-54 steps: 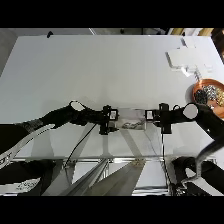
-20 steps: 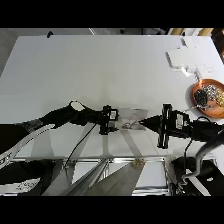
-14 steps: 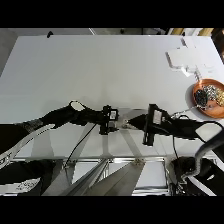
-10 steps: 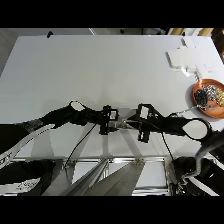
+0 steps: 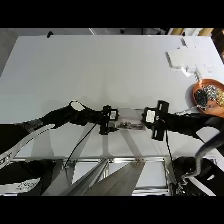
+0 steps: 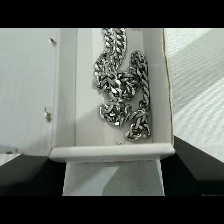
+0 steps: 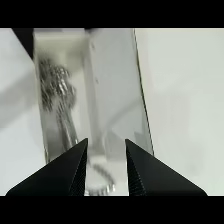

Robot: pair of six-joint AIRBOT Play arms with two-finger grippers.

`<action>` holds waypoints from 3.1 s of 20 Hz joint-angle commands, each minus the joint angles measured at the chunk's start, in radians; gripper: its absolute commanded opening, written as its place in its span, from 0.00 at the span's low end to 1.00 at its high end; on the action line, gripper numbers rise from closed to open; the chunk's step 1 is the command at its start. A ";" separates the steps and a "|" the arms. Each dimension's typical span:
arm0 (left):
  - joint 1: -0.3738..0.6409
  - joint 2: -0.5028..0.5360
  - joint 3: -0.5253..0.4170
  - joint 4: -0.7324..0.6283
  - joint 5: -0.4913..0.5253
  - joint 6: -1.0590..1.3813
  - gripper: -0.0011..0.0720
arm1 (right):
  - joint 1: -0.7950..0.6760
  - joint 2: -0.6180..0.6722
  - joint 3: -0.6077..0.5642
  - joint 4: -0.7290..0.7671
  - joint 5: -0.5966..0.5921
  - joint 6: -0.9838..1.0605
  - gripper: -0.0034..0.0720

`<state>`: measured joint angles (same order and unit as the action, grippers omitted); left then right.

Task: Fold the box and place the chain.

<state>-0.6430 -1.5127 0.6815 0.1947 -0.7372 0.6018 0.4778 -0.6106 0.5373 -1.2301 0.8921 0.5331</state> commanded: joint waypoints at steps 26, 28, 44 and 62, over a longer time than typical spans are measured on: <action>0.000 0.001 0.000 0.000 0.000 0.000 0.38 | -0.196 -0.344 -0.122 0.047 0.003 -0.477 0.07; 0.000 0.000 0.000 0.000 0.000 0.000 0.38 | -0.196 -0.222 -0.122 0.015 0.070 -0.408 0.07; 0.000 0.000 0.000 0.000 0.000 0.000 0.38 | -0.172 0.178 -0.023 0.632 0.042 -0.248 0.07; 0.000 0.001 0.000 0.000 0.000 0.000 0.38 | 0.019 -0.130 0.136 0.119 0.079 0.071 0.35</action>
<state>-0.6430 -1.5124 0.6815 0.1951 -0.7372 0.6014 0.5404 -0.7856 0.6724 -1.0588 0.9115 0.5915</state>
